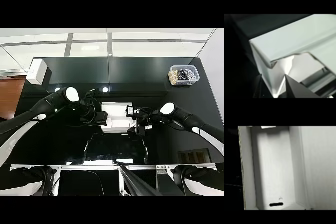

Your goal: Fold the box and place the chain.

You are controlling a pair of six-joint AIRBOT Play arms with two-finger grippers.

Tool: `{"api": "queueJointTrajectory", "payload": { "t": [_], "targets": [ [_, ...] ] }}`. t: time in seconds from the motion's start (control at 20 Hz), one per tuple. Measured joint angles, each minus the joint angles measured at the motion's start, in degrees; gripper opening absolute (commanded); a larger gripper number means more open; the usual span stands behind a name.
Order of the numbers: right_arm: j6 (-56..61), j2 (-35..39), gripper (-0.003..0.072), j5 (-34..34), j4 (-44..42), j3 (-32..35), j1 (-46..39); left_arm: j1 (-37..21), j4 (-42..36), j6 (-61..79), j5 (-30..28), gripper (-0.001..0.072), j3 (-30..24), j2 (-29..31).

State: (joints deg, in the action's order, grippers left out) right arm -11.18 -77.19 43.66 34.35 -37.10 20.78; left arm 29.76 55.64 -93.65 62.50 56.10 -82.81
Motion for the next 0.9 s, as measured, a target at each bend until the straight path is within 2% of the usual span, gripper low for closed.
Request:
{"api": "queueJointTrajectory", "payload": {
  "t": [0.2,0.55,0.9],
  "targets": [
    [0.0,0.0,0.0171,0.0,0.0,0.0,0.0,2.8,6.8,-6.7,-1.3,0.0348,0.7,0.0],
    [0.0,0.0,0.0171,0.0,0.0,0.0,0.0,10.2,23.3,-22.5,-1.6,0.0348,4.7,-0.8],
    [0.0,0.0,0.0171,0.0,0.0,0.0,0.0,14.0,28.5,-32.9,0.7,0.0348,8.1,-3.7]
  ]
}}
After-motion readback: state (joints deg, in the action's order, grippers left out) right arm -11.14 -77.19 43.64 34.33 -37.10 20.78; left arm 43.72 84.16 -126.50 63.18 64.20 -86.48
